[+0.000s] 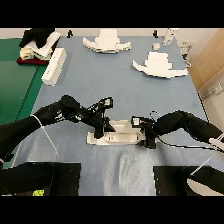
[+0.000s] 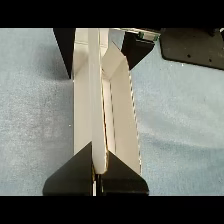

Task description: Fold the box.

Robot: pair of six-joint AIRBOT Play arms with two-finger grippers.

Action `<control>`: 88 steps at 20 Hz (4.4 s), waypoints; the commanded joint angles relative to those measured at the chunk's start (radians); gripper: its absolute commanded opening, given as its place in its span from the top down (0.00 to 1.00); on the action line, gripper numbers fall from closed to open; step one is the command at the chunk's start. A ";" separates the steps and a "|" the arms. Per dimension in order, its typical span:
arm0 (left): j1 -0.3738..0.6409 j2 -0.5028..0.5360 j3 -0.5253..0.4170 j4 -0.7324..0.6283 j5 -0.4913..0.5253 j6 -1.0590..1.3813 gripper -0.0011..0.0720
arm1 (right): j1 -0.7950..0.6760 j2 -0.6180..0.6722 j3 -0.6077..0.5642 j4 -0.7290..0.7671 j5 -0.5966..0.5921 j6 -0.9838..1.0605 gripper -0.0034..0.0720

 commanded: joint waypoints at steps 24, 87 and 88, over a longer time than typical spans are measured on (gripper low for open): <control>0.000 0.000 0.001 0.000 0.000 0.000 0.97 | 0.001 0.028 -0.005 -0.003 -0.023 0.001 0.31; 0.000 0.000 0.001 -0.070 0.051 0.002 0.97 | 0.044 -0.001 -0.007 0.010 -0.023 0.054 0.40; 0.000 0.000 0.001 -0.069 0.051 0.002 0.97 | 0.044 -0.001 -0.007 0.008 -0.023 0.054 0.40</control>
